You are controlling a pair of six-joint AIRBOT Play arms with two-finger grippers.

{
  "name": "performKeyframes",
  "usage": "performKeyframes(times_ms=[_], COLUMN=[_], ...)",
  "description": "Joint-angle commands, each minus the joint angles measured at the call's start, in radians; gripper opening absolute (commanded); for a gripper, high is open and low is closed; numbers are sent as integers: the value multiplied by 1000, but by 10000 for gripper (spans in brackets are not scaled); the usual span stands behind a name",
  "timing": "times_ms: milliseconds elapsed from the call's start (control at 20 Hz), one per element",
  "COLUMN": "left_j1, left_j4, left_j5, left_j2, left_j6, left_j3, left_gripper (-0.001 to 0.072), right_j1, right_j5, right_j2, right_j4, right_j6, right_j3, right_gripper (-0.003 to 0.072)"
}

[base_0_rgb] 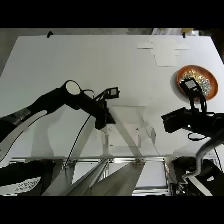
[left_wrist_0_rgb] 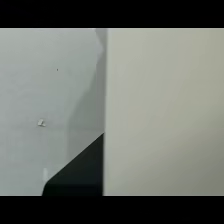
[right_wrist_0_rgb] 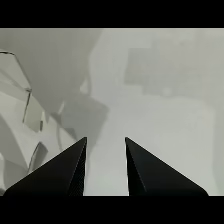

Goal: Fold the box and place the chain.

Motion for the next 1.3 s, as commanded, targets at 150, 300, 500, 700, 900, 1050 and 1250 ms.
performKeyframes(times_ms=[150,300,500,700,900,1050,1250], left_j1=[-55,-57,-64,-64,-64,-64,-64], left_j4=[-57,-204,-208,-198,-196,-198,-201], left_j5=[260,263,272,271,273,272,272], left_j2=[19,-2,-50,-93,-98,-108,-128], left_j6=[209,324,381,377,377,377,377], left_j3=[-73,-73,-73,-73,-73,-73,-73], left_gripper=[2,2,4,3,3,3,4], right_j1=[1,1,1,1,1,1,0], right_j5=[22,0,-18,-26,-60,-84,-95], right_j2=[9,8,2,-17,-24,-24,-24], right_j4=[1,1,1,0,1,0,0], right_j6=[-20,-20,-65,-98,-108,-150,-151], right_j3=[12,11,11,10,10,10,10], right_gripper=[277,277,277,277,277,277,277])
